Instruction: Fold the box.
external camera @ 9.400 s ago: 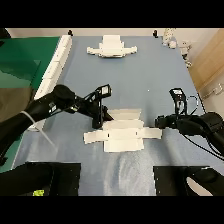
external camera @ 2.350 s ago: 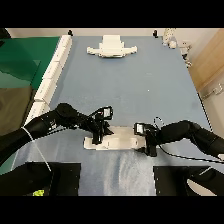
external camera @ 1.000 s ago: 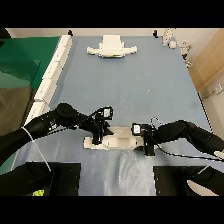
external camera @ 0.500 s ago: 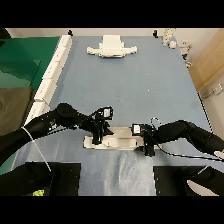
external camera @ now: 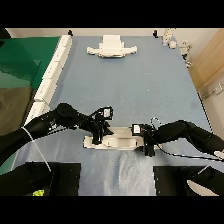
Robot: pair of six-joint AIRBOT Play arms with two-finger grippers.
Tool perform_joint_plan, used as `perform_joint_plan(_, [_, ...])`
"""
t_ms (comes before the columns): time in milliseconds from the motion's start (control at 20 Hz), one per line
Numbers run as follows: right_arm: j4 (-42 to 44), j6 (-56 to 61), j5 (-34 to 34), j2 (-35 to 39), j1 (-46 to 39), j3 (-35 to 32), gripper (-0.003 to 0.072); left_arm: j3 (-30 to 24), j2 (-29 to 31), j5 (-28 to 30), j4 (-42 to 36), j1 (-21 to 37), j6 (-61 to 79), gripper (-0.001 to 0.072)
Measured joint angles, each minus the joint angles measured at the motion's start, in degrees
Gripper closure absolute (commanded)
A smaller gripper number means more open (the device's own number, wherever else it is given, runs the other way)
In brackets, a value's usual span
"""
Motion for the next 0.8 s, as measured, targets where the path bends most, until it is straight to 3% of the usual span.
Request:
perform_joint_plan(500, [-0.07,0.0,-0.02,-0.02,0.0,0.0,0.0152,0.0,0.0,-0.11,-0.33,0.0,-0.11,0.0688])
perform_joint_plan(550, [-0.07,0.0,-0.02,-0.02,0.0,0.0,0.0152,0.0,0.0,-0.13,-0.35,0.0,-0.11,0.0586])
perform_joint_plan(600, [-0.09,0.0,-0.15,-0.02,0.02,-0.02,0.0152,-0.04,-0.02,0.0,-0.02,0.0,-0.13,0.0409])
perform_joint_plan(800, [-0.09,0.0,-0.15,-0.02,0.02,-0.02,0.0152,-0.04,-0.07,-0.09,-0.22,0.0,-0.81,0.0404])
